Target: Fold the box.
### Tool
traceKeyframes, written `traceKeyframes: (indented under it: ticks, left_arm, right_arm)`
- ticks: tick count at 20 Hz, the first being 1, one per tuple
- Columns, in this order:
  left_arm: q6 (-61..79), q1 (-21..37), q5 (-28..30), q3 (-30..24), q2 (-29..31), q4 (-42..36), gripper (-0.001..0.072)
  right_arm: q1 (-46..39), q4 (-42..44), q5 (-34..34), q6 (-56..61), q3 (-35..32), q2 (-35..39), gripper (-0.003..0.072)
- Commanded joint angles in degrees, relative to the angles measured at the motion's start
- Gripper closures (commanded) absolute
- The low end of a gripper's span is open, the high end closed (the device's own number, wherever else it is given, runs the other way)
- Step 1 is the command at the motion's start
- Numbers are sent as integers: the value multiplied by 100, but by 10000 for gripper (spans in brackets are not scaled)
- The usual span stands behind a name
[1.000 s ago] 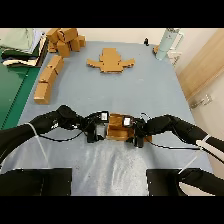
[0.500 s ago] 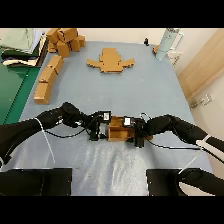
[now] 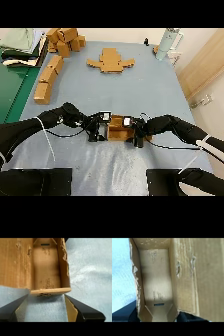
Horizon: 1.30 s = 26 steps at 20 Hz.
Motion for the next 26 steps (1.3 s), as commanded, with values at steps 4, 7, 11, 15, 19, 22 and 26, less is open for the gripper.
traceKeyframes:
  ticks: [4,7,11,15,19,22,26]
  left_arm:
    - [-293,0,-249,-11,0,120,11]
    - [-391,-94,-57,-11,0,44,10]
    - [-450,-343,238,-11,-15,20,10]
    - [-485,-496,476,-11,-20,-186,11]
    - [-597,-605,675,0,-48,-179,12]
    - [-837,-603,671,0,-48,-20,13]
    - [-1189,-597,669,0,-48,354,13]
  right_arm:
    - [0,-15,0,-4,-2,0,126]
    - [0,-15,0,-2,-2,0,126]
    - [0,-15,0,-4,-2,0,126]
    - [0,-15,0,-2,-2,0,126]
    - [0,-15,0,-2,-2,0,126]
    - [0,-15,0,-2,-2,0,126]
    - [0,-15,0,-2,-2,0,126]
